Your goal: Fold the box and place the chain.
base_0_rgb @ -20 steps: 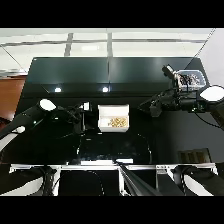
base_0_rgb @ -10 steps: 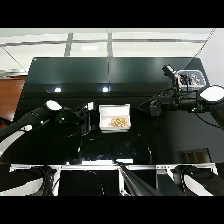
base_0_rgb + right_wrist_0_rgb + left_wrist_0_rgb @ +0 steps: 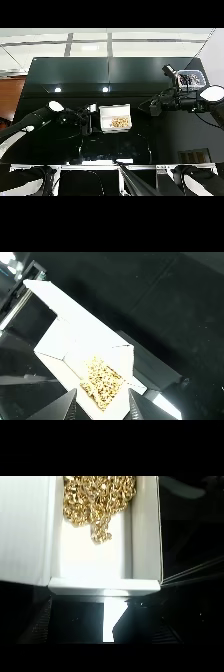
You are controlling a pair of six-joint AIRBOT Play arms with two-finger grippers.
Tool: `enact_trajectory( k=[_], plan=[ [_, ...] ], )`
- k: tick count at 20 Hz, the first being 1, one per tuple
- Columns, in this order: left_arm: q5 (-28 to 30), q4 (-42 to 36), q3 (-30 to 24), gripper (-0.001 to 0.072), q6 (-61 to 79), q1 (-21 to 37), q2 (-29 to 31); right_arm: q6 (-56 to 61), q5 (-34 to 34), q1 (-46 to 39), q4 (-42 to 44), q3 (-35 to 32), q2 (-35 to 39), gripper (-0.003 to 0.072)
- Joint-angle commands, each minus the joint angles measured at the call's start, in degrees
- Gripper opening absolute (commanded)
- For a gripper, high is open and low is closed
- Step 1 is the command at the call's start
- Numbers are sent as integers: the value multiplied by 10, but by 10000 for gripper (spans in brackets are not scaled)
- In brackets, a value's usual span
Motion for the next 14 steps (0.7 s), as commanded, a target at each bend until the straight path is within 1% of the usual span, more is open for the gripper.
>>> enact_trajectory(
  k=[1, 3, 7, 9, 10, 12, 14],
  plan=[
    [11, -31, 0, 709, -9, -10, 0, 0, -2, 0, 0, 0, 0, 387],
    [17, -47, 0, 709, -8, -10, 0, 0, -2, 0, 0, 0, 0, 387],
    [24, -49, 3, 706, -3, -10, -3, -1, -5, 0, 0, 0, 0, 387],
    [12, -48, 4, 689, 30, -10, -4, -1, -10, 0, 0, 0, 0, 387],
    [4, -48, 4, 689, 70, -10, -4, -1, -12, 0, 0, 0, 0, 387],
    [16, -46, 4, 689, 80, -13, -4, 0, -24, 0, 0, 0, 0, 389],
    [14, -45, 5, 689, 80, -13, -4, 9, -43, 0, 0, 0, 0, 394]
  ],
)
